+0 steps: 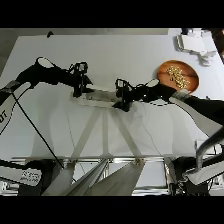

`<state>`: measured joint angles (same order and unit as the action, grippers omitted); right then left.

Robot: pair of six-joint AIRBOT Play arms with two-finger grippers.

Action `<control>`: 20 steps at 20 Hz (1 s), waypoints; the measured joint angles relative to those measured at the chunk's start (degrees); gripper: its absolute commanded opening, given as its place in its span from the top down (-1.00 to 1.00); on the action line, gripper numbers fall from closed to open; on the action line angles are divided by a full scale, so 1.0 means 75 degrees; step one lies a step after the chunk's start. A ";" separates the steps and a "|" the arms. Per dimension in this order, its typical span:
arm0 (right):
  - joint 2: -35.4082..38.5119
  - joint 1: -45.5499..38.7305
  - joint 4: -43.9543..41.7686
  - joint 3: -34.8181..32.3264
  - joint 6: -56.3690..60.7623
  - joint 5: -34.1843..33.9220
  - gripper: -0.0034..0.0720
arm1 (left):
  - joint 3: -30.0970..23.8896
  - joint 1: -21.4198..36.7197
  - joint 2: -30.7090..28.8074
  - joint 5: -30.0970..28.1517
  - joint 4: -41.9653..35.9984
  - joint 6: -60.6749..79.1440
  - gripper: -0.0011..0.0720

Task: Fold the box and place the chain.

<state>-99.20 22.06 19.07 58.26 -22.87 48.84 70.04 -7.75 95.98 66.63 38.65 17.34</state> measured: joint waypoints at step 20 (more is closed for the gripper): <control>0.0000 0.0003 0.0000 0.0000 0.0006 -0.0023 -0.22 | -0.0035 0.0367 -0.3395 0.0338 0.4194 -0.5050 0.22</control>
